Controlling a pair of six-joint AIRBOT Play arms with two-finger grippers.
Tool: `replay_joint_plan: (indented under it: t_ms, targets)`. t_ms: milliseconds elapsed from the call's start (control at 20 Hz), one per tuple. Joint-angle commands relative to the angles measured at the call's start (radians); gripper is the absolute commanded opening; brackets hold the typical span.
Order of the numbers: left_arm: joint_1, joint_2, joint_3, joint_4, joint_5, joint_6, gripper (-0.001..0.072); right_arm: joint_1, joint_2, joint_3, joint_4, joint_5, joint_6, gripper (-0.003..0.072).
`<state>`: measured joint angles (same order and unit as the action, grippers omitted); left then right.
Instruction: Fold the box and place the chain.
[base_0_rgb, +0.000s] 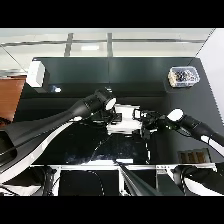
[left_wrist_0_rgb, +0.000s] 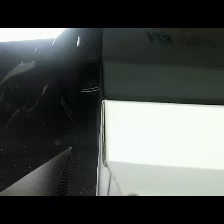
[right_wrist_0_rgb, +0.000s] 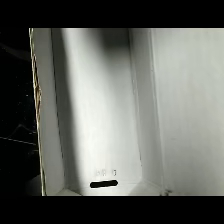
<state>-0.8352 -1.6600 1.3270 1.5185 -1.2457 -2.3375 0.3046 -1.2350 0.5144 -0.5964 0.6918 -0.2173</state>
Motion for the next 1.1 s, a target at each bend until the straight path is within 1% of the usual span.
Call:
replay_joint_plan:
  t_ms: [0, 50, 100, 150, 300, 400, 450, 850, 1050]
  targets:
    - [0.0, -0.006, 0.0, 0.006, -0.016, -0.004, 0.0397, 0.001, 0.0, 0.0, 0.0, 0.0, 0.0, 0.031]
    - [0.0, -0.006, 0.0, 0.005, -0.011, -0.004, 0.039, 0.001, 0.0, 0.0, 0.0, -0.001, 0.0, 0.031]
    - [0.0, -0.006, 0.0, -0.006, -0.007, 0.0, 0.0325, 0.001, 0.0, 0.0, 0.0, 0.0, 0.0, 0.031]
    - [0.0, -0.006, 0.0, -0.011, 0.0, 0.001, 0.0278, 0.001, 0.0, 0.0, 0.0, -0.001, 0.0, 0.031]
    - [-0.001, -0.006, 0.0, -0.013, 0.02, -0.001, 0.0268, 0.001, 0.0, 0.0, 0.0, 0.0, 0.0, 0.031]
    - [0.0, -0.006, 0.0, -0.012, 0.011, 0.0, 0.0048, 0.001, 0.0, 0.0, 0.0, 0.0, 0.0, 0.031]
    - [0.0, -0.006, 0.0, -0.013, 0.014, 0.001, 0.0019, 0.001, 0.0, 0.0, 0.0, -0.001, 0.0, 0.031]
    - [0.0, -0.006, 0.0, -0.012, 0.014, 0.001, 0.002, 0.001, 0.0, 0.0, 0.0, 0.0, 0.0, 0.031]
    - [0.0, -0.006, 0.0, -0.012, 0.015, 0.0, 0.0021, 0.001, 0.0, 0.0, 0.023, 0.011, 0.0, 0.031]
